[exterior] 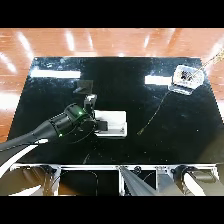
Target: Fold the box and place the chain.
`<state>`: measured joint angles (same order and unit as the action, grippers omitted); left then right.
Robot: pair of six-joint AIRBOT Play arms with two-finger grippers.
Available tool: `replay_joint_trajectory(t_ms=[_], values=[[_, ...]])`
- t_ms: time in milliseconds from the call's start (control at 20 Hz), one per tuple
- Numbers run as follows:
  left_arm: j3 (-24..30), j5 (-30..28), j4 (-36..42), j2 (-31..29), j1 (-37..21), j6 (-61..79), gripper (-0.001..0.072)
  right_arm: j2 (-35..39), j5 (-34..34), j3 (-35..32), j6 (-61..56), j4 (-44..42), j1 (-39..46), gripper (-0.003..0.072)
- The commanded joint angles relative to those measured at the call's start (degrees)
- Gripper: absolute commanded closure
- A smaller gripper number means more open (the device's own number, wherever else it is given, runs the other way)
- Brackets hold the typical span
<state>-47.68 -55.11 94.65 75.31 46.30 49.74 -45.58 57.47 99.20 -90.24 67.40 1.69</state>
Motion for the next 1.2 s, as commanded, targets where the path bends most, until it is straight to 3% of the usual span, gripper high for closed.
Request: replay_joint_trajectory(t_ms=[0,200,450,750,950,1150], values=[[-0.02,-0.17,-0.07,-0.04,0.09,0.02,0.0689,3.67,-0.52,0.02,1.31,-2.97,-6.43,0.0653],[-0.02,-0.20,-0.07,-0.04,0.09,0.02,0.0688,3.63,-3.74,0.02,6.58,-12.02,-13.64,0.0652],[-0.02,-0.37,-0.04,-0.04,0.09,0.02,0.0689,1.40,-5.14,0.00,8.46,-16.46,-24.00,0.0652],[-0.02,-0.35,-0.04,-0.04,0.09,0.02,0.0689,-5.38,-14.56,0.02,11.87,-16.35,-38.86,0.0653],[-0.02,-0.33,-0.04,-0.04,0.09,0.02,0.0689,-9.79,-21.92,0.02,15.15,-16.35,-44.48,0.0653],[-0.02,-0.35,-0.07,-0.04,0.09,0.02,0.0689,-11.34,-24.30,0.02,18.08,-15.74,-45.97,0.0653]])
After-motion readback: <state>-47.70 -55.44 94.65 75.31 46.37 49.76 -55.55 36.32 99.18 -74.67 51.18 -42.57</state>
